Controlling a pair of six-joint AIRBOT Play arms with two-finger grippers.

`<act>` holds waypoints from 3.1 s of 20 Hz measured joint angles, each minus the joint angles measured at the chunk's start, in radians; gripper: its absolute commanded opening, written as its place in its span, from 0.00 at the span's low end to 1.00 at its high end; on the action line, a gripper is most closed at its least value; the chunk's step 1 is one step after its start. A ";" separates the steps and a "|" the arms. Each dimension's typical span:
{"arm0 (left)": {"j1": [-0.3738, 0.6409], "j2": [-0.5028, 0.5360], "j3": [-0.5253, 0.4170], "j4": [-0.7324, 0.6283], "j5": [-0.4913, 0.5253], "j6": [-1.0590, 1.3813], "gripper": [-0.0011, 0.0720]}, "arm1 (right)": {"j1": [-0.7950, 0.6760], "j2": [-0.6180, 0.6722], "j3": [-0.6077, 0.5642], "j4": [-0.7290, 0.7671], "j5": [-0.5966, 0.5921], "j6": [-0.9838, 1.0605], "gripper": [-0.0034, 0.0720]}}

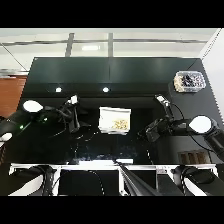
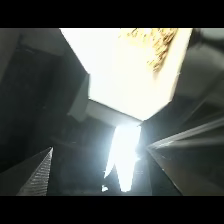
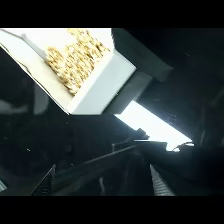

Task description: Fold the box and place the chain.

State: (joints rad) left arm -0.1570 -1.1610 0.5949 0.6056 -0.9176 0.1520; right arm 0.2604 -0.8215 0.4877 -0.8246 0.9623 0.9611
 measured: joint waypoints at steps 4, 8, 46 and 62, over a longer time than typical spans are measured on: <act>-0.077 -0.100 0.057 0.011 0.042 0.069 0.99 | 0.000 0.000 0.000 -0.028 -0.002 0.000 0.94; -0.143 -0.156 0.074 0.026 0.049 0.160 0.99 | 0.000 0.000 0.000 -0.039 -0.016 0.000 0.94; -0.248 -0.228 0.093 -0.092 0.080 0.143 0.49 | 0.000 0.000 0.000 0.009 -0.093 0.048 0.94; -0.248 -0.228 0.093 -0.093 0.105 0.111 0.49 | 0.067 -0.419 0.385 0.079 -0.169 -0.095 0.94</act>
State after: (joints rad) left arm -0.4046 -1.3891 0.6880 0.5129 -0.8127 0.2626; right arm 0.3275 -1.2404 0.8722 -0.7460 0.7937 0.8658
